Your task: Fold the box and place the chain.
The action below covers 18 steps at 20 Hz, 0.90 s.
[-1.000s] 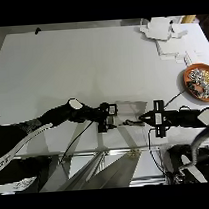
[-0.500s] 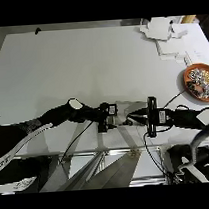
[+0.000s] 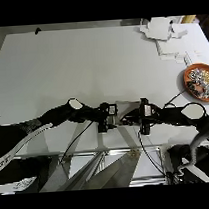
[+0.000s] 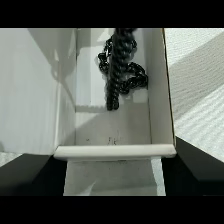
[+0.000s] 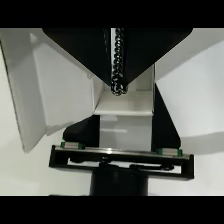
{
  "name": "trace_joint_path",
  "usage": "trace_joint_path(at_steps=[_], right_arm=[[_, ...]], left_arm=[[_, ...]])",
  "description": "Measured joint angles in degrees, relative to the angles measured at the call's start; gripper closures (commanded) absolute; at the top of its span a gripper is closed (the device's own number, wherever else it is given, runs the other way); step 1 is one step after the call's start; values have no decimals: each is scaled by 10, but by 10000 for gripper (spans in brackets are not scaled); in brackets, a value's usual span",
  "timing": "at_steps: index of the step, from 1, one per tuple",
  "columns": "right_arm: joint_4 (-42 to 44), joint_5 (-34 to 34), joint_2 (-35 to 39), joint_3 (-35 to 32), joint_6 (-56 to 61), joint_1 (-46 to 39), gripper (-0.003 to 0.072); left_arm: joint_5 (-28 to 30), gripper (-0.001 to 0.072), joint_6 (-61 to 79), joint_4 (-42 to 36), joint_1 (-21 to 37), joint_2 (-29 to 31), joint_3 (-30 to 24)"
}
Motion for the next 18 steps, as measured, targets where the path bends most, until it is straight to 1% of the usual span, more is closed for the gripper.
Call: trace_joint_path(at_steps=[8,18], right_arm=[[-25,-2,-14,0,-1,1,665],[-29,-1,-14,0,0,1,665]], left_arm=[[0,491,0,0,0,0,0],[0,491,0,0,0,0,0]])
